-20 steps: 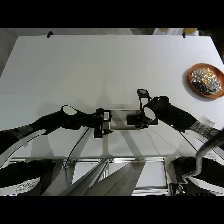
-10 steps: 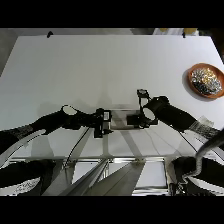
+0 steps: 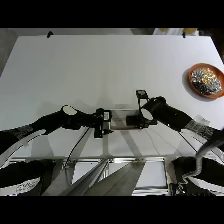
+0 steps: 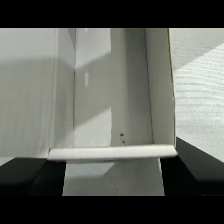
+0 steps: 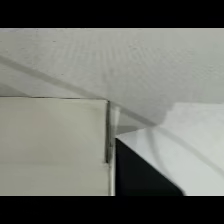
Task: Fold the box and place the chain.
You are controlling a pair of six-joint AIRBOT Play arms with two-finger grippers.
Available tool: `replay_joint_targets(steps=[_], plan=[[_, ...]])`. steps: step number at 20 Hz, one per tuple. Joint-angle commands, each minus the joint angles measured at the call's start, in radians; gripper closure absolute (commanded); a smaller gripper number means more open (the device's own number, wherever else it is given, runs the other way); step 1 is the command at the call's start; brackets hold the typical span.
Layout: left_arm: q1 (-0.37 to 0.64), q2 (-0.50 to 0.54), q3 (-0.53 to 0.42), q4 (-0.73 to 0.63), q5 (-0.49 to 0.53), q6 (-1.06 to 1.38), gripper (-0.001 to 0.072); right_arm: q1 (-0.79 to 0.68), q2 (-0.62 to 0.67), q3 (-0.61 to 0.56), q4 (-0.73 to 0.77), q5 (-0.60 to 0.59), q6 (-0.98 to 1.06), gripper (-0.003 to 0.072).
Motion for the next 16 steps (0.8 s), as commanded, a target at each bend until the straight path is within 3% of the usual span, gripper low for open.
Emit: replay_joint_targets(steps=[1,4,6,10,12,13,14,16], plan=[[0.001,0.000,0.000,0.001,0.001,0.000,0.0576,0.001,-0.003,0.000,0.006,-0.007,0.009,0.0674],[0.001,0.000,0.000,0.001,0.000,0.000,0.0576,0.001,-0.001,0.000,0.005,-0.007,-0.012,0.0665],[0.001,0.000,0.000,0.001,0.000,0.000,0.0576,0.001,0.010,0.000,-0.025,0.023,-0.101,0.0452],[0.001,0.000,0.000,0.001,0.000,0.000,0.0576,0.000,0.099,0.063,-0.075,0.208,-0.399,0.0228],[0.000,0.000,0.000,0.001,0.000,0.000,0.0576,-0.012,0.156,0.159,-0.077,0.339,-0.504,0.0232],[0.001,0.000,0.000,0.001,0.001,0.000,0.0576,-0.032,0.180,0.220,-0.093,0.393,-0.542,0.0282],[0.001,0.000,0.000,0.001,0.000,0.000,0.0576,-0.062,0.195,0.279,-0.156,0.429,-0.561,0.0408],[0.001,0.000,0.000,0.001,0.001,0.000,0.0576,-0.184,0.202,0.399,-0.308,0.454,-0.591,0.0412]])
